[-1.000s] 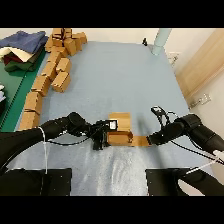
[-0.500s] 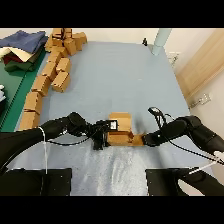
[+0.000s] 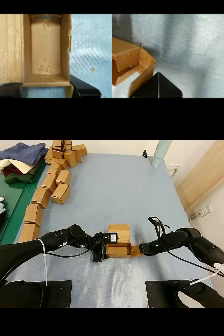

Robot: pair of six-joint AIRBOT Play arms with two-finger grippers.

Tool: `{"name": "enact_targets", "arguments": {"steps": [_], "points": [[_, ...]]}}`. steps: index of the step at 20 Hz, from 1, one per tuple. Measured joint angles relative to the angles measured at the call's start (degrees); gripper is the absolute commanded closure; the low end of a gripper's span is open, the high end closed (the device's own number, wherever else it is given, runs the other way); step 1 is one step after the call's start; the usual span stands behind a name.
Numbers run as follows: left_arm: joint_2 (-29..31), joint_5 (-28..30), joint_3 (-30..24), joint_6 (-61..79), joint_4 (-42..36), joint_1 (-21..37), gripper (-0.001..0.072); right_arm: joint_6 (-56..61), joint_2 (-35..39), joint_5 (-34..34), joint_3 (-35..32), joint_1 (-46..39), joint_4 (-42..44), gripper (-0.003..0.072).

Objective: Fold the box.

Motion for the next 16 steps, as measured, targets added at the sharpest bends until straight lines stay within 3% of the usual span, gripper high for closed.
{"name": "enact_targets", "arguments": {"steps": [5, 7, 8, 16], "points": [[0.00, -0.09, 0.48, -0.61, 0.85, -0.02, 0.0182, -0.72, 0.04, 0.20, 1.09, 0.00, 2.73, 0.0666], [0.02, -0.11, 0.59, -0.76, 0.96, 0.02, 0.0182, -0.83, 0.07, -0.37, 2.14, 0.00, 3.10, 0.0540], [0.02, -0.09, 0.61, -0.76, 0.98, 0.02, 0.0182, -0.87, 0.07, -0.68, 2.78, 0.00, 3.39, 0.0520], [0.09, 0.00, 0.79, -1.01, 1.03, 0.02, 0.0182, -0.92, 0.07, -2.29, 5.60, 0.04, 7.34, 0.0520]]}}
